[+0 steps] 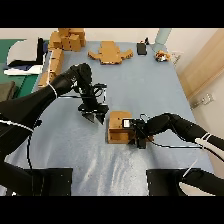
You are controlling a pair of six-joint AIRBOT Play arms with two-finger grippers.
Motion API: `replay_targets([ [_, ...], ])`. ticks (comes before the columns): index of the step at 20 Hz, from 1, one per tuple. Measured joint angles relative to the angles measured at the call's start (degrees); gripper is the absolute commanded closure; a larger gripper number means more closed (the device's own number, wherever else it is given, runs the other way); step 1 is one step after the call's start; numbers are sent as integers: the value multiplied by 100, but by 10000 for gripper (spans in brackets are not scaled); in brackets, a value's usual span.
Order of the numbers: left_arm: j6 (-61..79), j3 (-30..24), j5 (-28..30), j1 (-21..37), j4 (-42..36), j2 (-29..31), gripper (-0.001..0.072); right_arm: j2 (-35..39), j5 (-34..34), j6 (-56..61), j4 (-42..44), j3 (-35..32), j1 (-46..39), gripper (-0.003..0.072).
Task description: Fold the box.
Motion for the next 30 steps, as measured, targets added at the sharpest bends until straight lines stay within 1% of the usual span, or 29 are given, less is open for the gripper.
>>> replay_targets([
  [1,369,-4,-7,31,2,0,638,0,0,0,0,0,0,255],
  [2,713,-17,-9,59,11,0,686,0,0,0,0,0,0,254],
  [5,1569,-205,-68,96,2,50,685,0,0,0,2,0,0,255],
  [7,2079,-555,-111,173,-107,151,685,0,0,0,2,0,0,255],
  [9,2640,-1126,-63,363,-422,345,686,0,0,0,2,0,0,254],
  [11,3329,-1818,138,570,-868,654,687,0,0,0,2,0,0,254],
  [13,4024,-2507,553,745,-1300,1097,685,0,0,0,2,0,0,254],
  [14,4365,-2844,874,789,-1449,1368,683,0,0,0,4,0,0,254],
  [15,4684,-3134,1215,815,-1572,1615,632,0,0,0,2,0,0,255],
  [16,5069,-3425,1609,839,-1681,1867,349,0,0,0,2,0,0,254],
  [17,5512,-3676,1989,837,-1792,2072,107,0,0,0,2,0,0,255],
  [18,5987,-3873,2297,815,-1917,2214,85,0,0,0,2,0,0,255],
  [19,6494,-4033,2518,793,-2070,2310,84,0,0,0,2,0,0,254],
  [20,7053,-4159,2752,748,-2229,2374,14,0,0,0,4,0,0,254],
  [22,8024,-4319,3093,592,-2505,2409,7,0,0,0,2,0,0,254],
  [24,8684,-4409,3488,402,-2664,2365,7,0,0,0,2,0,0,254],
  [27,9239,-4472,4009,144,-2800,2212,7,0,0,0,4,0,0,255],
  [30,9556,-4498,4336,-79,-2955,2052,7,0,0,0,4,0,0,255],
])
